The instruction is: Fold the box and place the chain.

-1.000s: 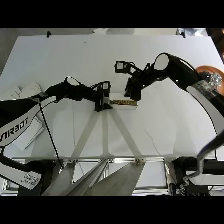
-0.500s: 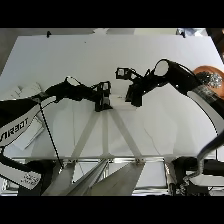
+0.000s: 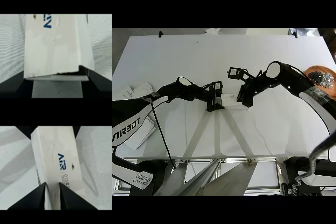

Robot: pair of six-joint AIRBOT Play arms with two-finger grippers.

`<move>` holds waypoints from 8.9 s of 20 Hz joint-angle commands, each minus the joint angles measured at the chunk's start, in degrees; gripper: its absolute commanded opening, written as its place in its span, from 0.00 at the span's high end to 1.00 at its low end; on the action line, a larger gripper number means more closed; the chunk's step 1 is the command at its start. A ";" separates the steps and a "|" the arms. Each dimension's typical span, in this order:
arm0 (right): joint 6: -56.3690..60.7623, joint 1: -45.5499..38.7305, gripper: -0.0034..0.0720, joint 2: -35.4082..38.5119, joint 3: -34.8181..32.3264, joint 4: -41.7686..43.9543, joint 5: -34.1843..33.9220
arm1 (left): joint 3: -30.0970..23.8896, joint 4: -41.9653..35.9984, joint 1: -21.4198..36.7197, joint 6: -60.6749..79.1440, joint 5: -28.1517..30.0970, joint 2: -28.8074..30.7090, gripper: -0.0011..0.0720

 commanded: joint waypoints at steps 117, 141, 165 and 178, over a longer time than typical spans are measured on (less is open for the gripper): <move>11.82 -10.45 0.95 6.78 -29.27 39.91 -13.05 | 0.02 0.00 0.02 0.11 0.04 0.00 0.96; 22.10 3.67 0.95 -1.92 -18.95 41.55 -21.05 | 0.02 0.00 0.02 0.11 0.04 0.00 0.96; 33.44 -21.14 0.94 28.35 -18.73 0.42 -12.39 | 0.02 0.00 0.02 0.11 0.04 0.00 0.96; 34.34 -21.46 0.94 28.37 -18.73 -7.85 -7.96 | 0.02 -0.02 0.02 0.11 0.04 0.00 0.96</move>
